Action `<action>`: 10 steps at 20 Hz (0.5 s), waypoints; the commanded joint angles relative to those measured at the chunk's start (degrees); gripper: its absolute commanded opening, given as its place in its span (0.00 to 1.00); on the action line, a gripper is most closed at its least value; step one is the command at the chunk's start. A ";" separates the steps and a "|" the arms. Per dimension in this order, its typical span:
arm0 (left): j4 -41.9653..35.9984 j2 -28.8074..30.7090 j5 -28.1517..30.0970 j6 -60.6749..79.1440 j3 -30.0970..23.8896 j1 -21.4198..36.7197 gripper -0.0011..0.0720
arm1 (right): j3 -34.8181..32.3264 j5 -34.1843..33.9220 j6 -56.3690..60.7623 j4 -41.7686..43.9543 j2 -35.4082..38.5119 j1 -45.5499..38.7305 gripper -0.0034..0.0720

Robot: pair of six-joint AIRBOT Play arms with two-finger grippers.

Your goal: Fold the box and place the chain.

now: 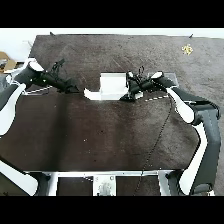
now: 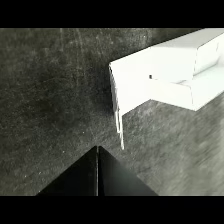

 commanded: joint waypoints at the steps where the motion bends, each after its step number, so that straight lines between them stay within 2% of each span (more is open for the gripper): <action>1: -5.27 -0.96 2.21 2.43 -4.20 0.55 0.03 | -0.02 0.00 0.02 0.02 -0.02 0.07 0.68; 7: -15.08 -6.25 2.38 7.10 -4.55 -0.04 0.03 | -0.02 0.02 0.04 0.02 -0.02 0.07 0.68; 10: -18.86 -8.20 2.40 8.61 -4.55 -2.12 0.03 | -0.02 0.00 0.04 0.02 -0.02 0.07 0.68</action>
